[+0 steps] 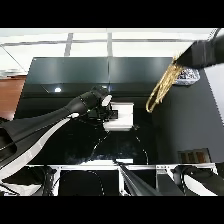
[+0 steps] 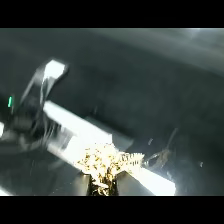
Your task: Fold the box and place the chain.
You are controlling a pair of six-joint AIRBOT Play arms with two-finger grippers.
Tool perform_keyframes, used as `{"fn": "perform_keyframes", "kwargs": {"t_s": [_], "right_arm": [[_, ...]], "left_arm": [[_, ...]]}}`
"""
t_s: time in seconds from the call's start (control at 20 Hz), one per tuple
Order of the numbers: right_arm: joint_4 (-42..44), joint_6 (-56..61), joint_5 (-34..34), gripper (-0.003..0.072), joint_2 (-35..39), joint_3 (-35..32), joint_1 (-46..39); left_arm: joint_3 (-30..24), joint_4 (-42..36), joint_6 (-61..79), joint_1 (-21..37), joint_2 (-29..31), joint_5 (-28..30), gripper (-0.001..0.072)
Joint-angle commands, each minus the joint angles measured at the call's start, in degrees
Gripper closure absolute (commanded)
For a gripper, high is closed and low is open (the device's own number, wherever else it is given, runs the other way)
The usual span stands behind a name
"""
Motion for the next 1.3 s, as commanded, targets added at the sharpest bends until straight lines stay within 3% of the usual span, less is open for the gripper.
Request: {"fn": "perform_keyframes", "kwargs": {"t_s": [0.0,0.15,0.35,0.5,0.8,1.05,1.25], "right_arm": [[2.93,-0.44,1.57,0.0671,4.48,-7.98,3.28],[8.28,-0.83,0.35,0.0671,5.16,-9.84,6.82],[13.35,-0.83,-8.02,0.067,4.76,-10.21,11.76],[12.63,-1.25,-12.76,0.0671,2.89,-10.25,14.45],[10.23,-1.22,-13.64,0.067,-1.57,-13.18,15.04],[8.83,-1.2,-15.67,0.0671,-2.08,-18.88,15.04],[7.85,-1.22,-17.0,0.067,-2.19,-19.71,15.04]], "left_arm": [[0.04,0.04,0.02,0.02,-0.02,-0.04,0.0682],[0.04,0.04,0.02,0.02,-0.02,0.02,0.0682],[0.04,0.02,0.02,0.0,-0.02,-0.07,0.0683],[0.04,0.0,0.02,0.0,-0.02,-0.24,0.0682],[0.04,0.0,0.02,0.02,-0.02,-0.63,0.0683],[0.04,0.0,0.02,0.02,-0.02,-0.61,0.0683],[0.04,0.0,0.02,0.02,-0.02,-0.61,0.0683]]}}
